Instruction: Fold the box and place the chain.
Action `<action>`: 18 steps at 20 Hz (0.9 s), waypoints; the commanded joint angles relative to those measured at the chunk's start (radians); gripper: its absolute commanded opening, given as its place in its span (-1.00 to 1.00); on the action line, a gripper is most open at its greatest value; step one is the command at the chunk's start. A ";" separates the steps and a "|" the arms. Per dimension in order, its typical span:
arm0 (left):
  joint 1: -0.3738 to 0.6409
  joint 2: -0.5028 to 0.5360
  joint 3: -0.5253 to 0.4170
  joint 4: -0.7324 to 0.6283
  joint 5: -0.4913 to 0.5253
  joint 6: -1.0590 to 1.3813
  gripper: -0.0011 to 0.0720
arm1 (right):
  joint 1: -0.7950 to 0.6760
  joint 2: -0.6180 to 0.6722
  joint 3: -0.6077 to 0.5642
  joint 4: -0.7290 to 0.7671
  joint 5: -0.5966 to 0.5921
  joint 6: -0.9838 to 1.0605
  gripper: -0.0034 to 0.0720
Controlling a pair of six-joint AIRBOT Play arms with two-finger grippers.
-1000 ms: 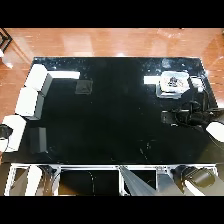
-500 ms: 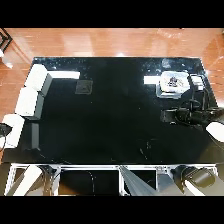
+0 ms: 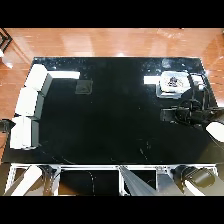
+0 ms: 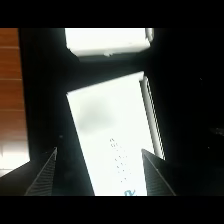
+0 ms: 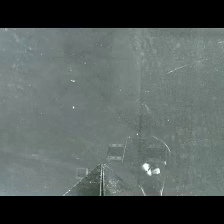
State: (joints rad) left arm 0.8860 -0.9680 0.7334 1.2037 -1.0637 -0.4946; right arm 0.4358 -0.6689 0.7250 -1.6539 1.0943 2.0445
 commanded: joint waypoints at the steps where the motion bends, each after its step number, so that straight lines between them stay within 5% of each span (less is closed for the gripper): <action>1: -0.024 0.011 0.105 -0.108 0.027 0.007 0.78 | 0.000 0.000 0.001 0.000 -0.046 0.000 -0.86; 4: -0.105 0.011 0.281 -0.444 0.132 -0.006 0.57 | -0.002 -0.016 0.065 -0.065 -0.208 -0.006 -0.86; 5: -0.171 0.005 0.339 -0.501 0.171 -0.006 0.25 | -0.003 -0.043 0.120 -0.079 -0.208 -0.018 -0.86; 7: -0.372 -0.024 0.478 -0.499 0.183 -0.007 -0.92 | -0.003 -0.126 0.269 -0.089 -0.150 -0.087 -0.86; 10: -0.695 -0.073 0.642 -0.433 0.197 -0.184 -0.92 | -0.006 -0.230 0.504 -0.147 0.064 -0.116 -0.86; 12: -0.882 -0.074 0.667 -0.367 0.196 -0.376 -0.93 | -0.006 -0.227 0.561 -0.200 0.187 -0.080 -0.86; 15: -1.090 -0.072 0.612 -0.143 0.080 -0.626 -0.93 | -0.003 -0.203 0.526 -0.243 0.391 -0.028 -0.86; 18: -1.157 -0.026 0.419 -0.003 0.048 -0.806 -0.93 | 0.028 -0.129 0.333 -0.270 0.352 0.085 -0.86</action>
State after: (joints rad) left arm -0.1596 -1.0218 1.2659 1.0401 -0.9722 -1.0767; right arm 0.4446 -0.8410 1.1622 -1.8820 1.3869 2.0285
